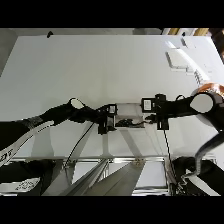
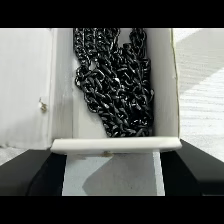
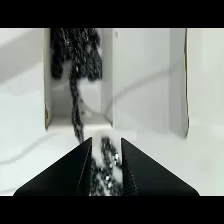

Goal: Fold the box and place the chain.

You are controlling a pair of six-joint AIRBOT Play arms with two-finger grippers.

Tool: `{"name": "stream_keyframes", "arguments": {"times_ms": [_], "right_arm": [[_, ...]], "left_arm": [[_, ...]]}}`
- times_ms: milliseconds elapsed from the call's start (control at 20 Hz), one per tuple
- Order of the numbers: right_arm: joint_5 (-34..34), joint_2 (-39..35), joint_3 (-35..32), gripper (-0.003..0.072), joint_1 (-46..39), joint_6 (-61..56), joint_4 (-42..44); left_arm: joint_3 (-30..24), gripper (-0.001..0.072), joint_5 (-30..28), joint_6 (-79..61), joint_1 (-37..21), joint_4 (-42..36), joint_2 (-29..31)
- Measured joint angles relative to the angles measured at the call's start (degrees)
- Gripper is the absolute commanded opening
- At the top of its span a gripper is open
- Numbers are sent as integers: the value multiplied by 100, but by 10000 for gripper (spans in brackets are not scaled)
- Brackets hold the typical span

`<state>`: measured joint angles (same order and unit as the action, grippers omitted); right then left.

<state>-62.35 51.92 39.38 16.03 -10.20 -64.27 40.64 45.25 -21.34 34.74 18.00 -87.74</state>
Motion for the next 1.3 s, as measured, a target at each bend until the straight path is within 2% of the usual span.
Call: {"name": "stream_keyframes", "arguments": {"times_ms": [250,500,550,650,750,900,1100,1300], "right_arm": [[177,85,-645,181,-529,588,-39],[527,614,-1008,181,-588,1263,481],[595,745,-1032,169,-553,1329,560],[693,933,-1067,20,-483,1423,647],[793,986,-1082,20,-450,1438,667],[758,752,-1093,20,-424,1434,505],[568,-55,-1010,20,-413,1257,424],[291,-682,-623,20,-402,1178,970]], "left_arm": [[0,290,0,0,0,0,0],[0,290,0,0,0,0,0],[0,290,0,0,0,0,0],[0,290,0,-2,0,-2,0],[0,290,0,0,0,-2,0],[0,290,0,0,0,0,0],[-2,290,0,0,0,0,0],[0,290,0,0,0,0,0]]}}
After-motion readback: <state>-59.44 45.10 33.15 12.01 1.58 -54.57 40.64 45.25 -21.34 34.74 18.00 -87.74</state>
